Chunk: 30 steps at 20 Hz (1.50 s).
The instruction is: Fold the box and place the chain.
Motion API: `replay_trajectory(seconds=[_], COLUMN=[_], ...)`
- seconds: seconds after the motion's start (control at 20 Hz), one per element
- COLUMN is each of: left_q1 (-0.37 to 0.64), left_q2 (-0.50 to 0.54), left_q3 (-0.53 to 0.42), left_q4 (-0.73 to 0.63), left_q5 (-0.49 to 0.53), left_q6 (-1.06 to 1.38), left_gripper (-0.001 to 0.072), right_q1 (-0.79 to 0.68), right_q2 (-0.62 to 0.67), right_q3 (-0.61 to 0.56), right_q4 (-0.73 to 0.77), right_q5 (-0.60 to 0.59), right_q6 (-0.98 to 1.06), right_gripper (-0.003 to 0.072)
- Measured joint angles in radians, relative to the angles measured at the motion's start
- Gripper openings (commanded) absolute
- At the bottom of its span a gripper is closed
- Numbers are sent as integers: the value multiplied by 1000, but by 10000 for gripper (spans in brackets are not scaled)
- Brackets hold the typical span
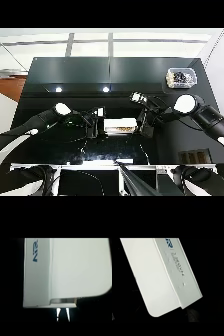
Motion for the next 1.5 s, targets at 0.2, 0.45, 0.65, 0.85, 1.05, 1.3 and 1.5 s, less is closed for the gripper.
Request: replay_trajectory(seconds=[0.2, 0.45, 0.65, 0.85, 1.05, 1.3, 1.5], left_q1=[0, 0, 0, 0, 0, 0, 0], left_q2=[0, 0, 0, 0, 0, 0, 0], left_q3=[0, 0, 0, 0, 0, 0, 0], left_q4=[0, 2, 1, 0, 0, 0, 0], left_q5=[0, -2, 0, 0, 0, 0, 0], left_q6=[0, 0, 0, 0, 0, 0, 0], left_gripper=[393, 394, 394, 394, 394, 394, 394], right_q1=[0, 0, -6, -10, -9, -8, -8], right_q2=[-14, -22, -26, -52, -91, -119, -125], right_q3=[0, 79, 171, 183, 178, 175, 175], right_q4=[0, 10, 66, 47, 21, 12, 6], right_q5=[-30, 19, 51, 58, 56, 72, 99], right_q6=[3, 4, 15, 16, 7, -9, -11], right_gripper=[701, 701, 700, 529, 528, 692, 692])
